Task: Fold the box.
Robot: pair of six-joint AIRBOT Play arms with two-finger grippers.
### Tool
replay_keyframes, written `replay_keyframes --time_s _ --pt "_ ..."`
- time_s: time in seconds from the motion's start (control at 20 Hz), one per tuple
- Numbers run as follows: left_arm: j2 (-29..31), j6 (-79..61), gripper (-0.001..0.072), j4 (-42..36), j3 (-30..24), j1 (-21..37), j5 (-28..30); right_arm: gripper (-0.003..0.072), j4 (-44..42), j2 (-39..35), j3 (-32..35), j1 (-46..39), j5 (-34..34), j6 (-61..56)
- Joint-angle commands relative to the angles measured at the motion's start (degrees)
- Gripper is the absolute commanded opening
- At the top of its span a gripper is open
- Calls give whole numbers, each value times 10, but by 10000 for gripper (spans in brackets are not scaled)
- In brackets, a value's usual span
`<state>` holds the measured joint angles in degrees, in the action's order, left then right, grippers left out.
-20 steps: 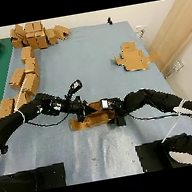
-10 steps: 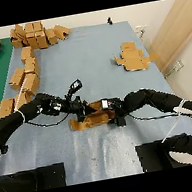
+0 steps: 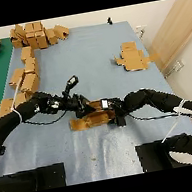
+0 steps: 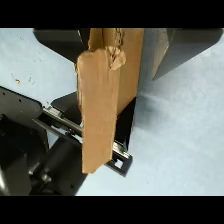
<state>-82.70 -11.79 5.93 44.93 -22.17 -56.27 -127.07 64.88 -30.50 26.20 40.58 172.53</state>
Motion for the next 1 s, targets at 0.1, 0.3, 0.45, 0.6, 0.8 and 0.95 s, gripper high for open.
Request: replay_keyframes --time_s 0.1,0.3,0.45,0.6,0.8,0.95 --pt "86 125 476 155 1 48 2 556 0 0 0 0 1 0" --pt "174 363 170 339 1 65 -44 556 0 0 0 0 5 0" --pt "191 591 9 428 1 45 -184 556 0 0 0 0 5 0" --pt "191 744 10 381 -3 -28 -213 557 2 0 0 0 4 0" --pt "183 717 10 216 0 -134 -38 556 2 0 0 0 4 0" --pt "155 716 10 161 8 -116 45 556 2 0 0 0 4 0"
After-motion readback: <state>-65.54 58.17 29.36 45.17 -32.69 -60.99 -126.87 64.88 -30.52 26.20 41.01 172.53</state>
